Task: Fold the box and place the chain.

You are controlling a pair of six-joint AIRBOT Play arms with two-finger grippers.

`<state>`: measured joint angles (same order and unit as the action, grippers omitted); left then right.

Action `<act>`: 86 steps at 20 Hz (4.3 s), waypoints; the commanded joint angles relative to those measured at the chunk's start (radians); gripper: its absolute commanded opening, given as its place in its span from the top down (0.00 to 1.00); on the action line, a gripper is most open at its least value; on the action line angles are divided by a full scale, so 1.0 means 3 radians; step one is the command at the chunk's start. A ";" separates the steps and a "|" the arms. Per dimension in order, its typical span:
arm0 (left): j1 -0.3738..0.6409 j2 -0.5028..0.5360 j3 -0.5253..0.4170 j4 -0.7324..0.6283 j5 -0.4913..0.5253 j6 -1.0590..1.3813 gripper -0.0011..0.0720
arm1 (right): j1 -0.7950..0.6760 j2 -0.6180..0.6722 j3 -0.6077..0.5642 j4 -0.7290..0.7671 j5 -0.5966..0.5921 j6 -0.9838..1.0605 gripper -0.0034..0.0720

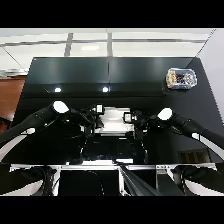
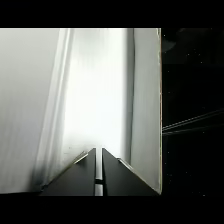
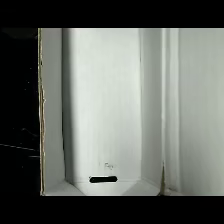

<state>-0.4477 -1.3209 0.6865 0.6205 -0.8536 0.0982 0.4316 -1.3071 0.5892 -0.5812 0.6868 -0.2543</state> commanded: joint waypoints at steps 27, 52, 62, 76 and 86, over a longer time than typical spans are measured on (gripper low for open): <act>0.1891 0.0050 -0.0420 0.0257 -0.0774 -0.4198 0.95 | 0.0001 0.0000 0.0003 0.0000 0.0001 0.0000 0.41; 0.0749 -0.0092 0.0106 -0.0239 -0.0965 -0.3930 0.25 | 0.0001 0.0000 0.0003 0.0000 0.0001 0.0000 0.41; 0.0031 -0.0092 0.0573 0.0870 -0.0629 -0.5112 0.41 | 0.0001 0.0000 0.0003 0.0000 0.0001 0.0000 0.41; -0.0785 -0.0257 0.0980 0.2571 -0.0689 -0.7177 0.45 | 0.0001 0.0000 0.0003 0.0000 0.0001 0.0000 0.41; -0.1170 -0.0566 0.1259 0.3000 -0.0830 -0.8017 0.45 | 0.0001 0.0000 0.0003 0.0000 0.0001 0.0000 0.41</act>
<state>-0.7727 -1.4731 1.0420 1.4845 -1.1004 -2.2383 0.4316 -1.3071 0.5892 -0.5812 0.6868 -0.2546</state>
